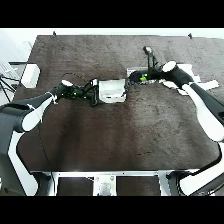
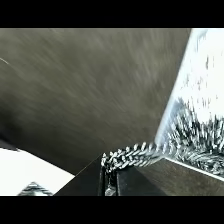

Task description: Fold the box and place the chain.

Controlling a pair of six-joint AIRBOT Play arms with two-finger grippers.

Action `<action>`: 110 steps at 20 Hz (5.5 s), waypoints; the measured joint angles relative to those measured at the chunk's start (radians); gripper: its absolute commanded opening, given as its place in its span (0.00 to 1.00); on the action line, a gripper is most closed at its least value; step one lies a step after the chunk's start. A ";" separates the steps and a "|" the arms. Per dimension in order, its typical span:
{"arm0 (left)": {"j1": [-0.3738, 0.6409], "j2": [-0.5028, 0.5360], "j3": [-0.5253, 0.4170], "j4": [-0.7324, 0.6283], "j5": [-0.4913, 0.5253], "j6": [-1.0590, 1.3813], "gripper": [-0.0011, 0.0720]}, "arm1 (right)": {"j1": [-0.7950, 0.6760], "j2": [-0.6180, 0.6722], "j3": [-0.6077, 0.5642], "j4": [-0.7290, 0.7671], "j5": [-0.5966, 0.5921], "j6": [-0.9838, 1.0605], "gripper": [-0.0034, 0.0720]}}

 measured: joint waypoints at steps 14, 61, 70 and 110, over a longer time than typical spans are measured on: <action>0.000 0.000 0.000 0.000 0.000 0.000 0.59 | 0.126 0.467 0.000 -0.230 0.028 0.081 0.05; 0.000 0.000 0.000 0.000 0.000 0.000 0.59 | 0.419 0.539 -0.081 -0.890 0.013 0.620 0.05; 0.000 0.000 0.000 0.000 0.000 0.000 0.59 | 0.500 0.473 -0.081 -0.838 -0.132 0.652 0.05; 0.000 0.000 0.000 0.000 0.000 0.000 0.59 | 0.079 0.019 -0.224 -0.124 -0.353 0.413 0.76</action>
